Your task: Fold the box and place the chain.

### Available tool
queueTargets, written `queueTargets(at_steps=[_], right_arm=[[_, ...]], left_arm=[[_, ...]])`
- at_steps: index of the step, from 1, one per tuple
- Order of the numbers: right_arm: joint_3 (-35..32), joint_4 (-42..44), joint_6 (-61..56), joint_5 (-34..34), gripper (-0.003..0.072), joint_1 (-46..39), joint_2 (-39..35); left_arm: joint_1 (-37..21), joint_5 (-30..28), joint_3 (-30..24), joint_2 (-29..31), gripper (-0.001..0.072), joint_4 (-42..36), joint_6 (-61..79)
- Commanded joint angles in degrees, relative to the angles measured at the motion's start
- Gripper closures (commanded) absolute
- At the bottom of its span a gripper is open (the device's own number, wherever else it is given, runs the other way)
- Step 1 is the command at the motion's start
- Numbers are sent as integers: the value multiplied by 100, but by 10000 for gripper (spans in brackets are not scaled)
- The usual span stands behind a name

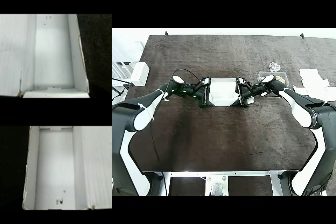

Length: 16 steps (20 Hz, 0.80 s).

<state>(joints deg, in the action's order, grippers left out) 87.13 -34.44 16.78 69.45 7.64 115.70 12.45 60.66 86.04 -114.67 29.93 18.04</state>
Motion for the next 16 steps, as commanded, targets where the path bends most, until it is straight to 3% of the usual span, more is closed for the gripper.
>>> queueTargets(at_steps=[1, 5, 10, 11, 13, 16], right_arm=[[2, -2, 0, 7, 129, 2, 2], [2, -2, 0, 9, 129, 2, 2], [2, -2, 0, 7, 129, 2, 2], [2, -2, 0, 7, 129, 2, 2], [2, -2, 0, 7, 129, 2, 2], [2, -2, 0, 7, 129, 2, 2]], left_arm=[[-7, -26, 26, -31, 20, 7, -55], [0, 345, 396, -240, 21, 85, -299], [-4, 254, 420, -243, 22, 116, -247], [0, 214, 420, -243, 53, 111, -249], [0, 175, 420, -243, 204, 140, -256], [0, 227, 420, -243, 237, 262, -256]])
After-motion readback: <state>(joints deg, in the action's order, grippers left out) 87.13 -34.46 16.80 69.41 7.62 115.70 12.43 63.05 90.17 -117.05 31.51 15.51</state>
